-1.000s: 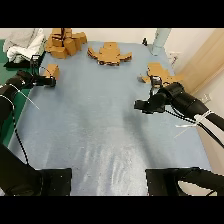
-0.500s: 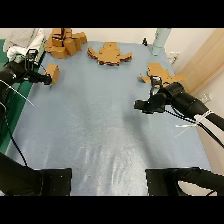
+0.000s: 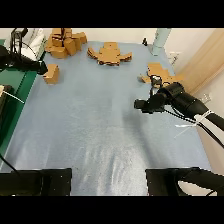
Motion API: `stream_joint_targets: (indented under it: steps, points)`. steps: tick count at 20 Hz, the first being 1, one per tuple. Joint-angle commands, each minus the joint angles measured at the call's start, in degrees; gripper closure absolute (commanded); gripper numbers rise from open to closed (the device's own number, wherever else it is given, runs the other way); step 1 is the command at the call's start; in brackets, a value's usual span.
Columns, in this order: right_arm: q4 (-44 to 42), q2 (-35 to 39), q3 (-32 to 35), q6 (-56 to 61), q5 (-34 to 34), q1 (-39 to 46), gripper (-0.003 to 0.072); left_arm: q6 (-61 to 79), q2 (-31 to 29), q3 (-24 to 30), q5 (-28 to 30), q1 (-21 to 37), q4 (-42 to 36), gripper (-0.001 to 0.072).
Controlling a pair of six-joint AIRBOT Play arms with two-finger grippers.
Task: Fold the box.
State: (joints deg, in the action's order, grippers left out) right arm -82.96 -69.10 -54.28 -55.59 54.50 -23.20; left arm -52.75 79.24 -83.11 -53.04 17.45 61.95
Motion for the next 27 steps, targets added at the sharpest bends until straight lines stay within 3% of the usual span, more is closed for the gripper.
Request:
stream_joint_targets:
  steps: [1,2,3,4,5,8,10,14,16,18,21,27]
  points:
    - [-0.9,0.0,0.0,-2.2,-1.7,0.0,0.0681,-0.2,-4.2,0.0,-9.1,-3.8,-3.3,0.0010]
    - [-1.4,-0.1,0.0,-3.6,-1.7,0.0,0.0682,-0.1,-4.2,0.0,-11.7,-5.4,-3.2,0.0014]
    - [-2.3,-0.2,0.0,-4.9,-1.7,0.0,0.0681,0.2,-4.1,0.0,-14.1,-6.8,-3.2,0.0199]
    - [-3.4,-0.3,0.0,-6.1,-1.7,0.0,0.0682,0.1,-4.0,0.0,-16.1,-8.5,-3.3,0.0486]
    - [-4.8,-0.4,0.0,-7.0,-1.7,0.0,0.0682,-0.9,-3.8,0.1,-17.2,-10.1,-3.3,0.0617]
    - [-9.3,-1.3,0.0,-11.8,-1.7,0.0,0.0681,-4.8,-3.8,2.3,-18.6,-16.1,-4.8,0.0615]
    - [-10.8,-1.9,0.0,-14.0,-1.7,0.0,0.0682,-4.8,-4.3,6.4,-17.8,-21.6,-7.3,0.0615]
    - [-12.9,-2.0,0.0,-18.5,-1.8,-1.8,0.0682,-10.2,-6.1,20.5,-6.0,-33.8,-8.2,0.0615]
    - [-12.9,-2.1,0.0,-19.5,-2.0,-3.3,0.0682,-11.7,-6.0,24.6,0.2,-39.1,-8.2,0.0616]
    - [-12.9,-2.6,0.0,-19.5,-2.2,-4.0,0.0681,-12.7,-5.3,25.2,3.4,-42.5,-8.2,0.0616]
    - [-12.6,-2.6,0.0,-19.5,-0.4,-3.9,0.0681,-12.7,-5.2,25.2,3.0,-45.1,-8.2,0.0616]
    - [-12.7,-2.6,0.0,-19.5,-0.4,-3.9,0.0681,-12.7,-5.1,25.2,3.1,-46.4,-8.2,0.0615]
